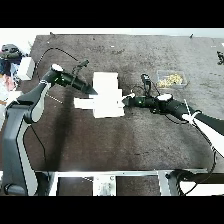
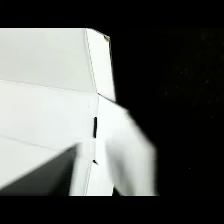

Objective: Fold the box and place the chain.

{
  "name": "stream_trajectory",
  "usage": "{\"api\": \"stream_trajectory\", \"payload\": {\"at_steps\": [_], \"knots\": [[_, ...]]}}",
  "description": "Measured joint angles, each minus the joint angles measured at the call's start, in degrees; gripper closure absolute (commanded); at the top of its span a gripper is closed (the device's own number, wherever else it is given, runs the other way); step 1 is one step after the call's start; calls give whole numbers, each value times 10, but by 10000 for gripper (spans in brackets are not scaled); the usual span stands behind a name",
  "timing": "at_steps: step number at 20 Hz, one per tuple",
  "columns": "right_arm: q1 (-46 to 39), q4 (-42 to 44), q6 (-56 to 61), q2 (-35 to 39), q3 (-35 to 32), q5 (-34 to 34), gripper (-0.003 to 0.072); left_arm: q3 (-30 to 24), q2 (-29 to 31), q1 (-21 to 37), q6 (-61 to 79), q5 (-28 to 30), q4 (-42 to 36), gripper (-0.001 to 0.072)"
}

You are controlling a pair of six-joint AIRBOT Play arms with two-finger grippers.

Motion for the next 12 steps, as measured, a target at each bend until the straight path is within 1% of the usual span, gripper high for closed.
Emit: {"api": "stream_trajectory", "payload": {"at_steps": [5,9,12], "knots": [[-54,1,-8,17,1,36,222,0,0,0,97,23,-3,698],[-119,-1,-10,52,1,46,222,0,0,0,207,38,-6,699],[-151,-13,-11,62,1,48,222,0,0,0,281,55,-13,699]]}}
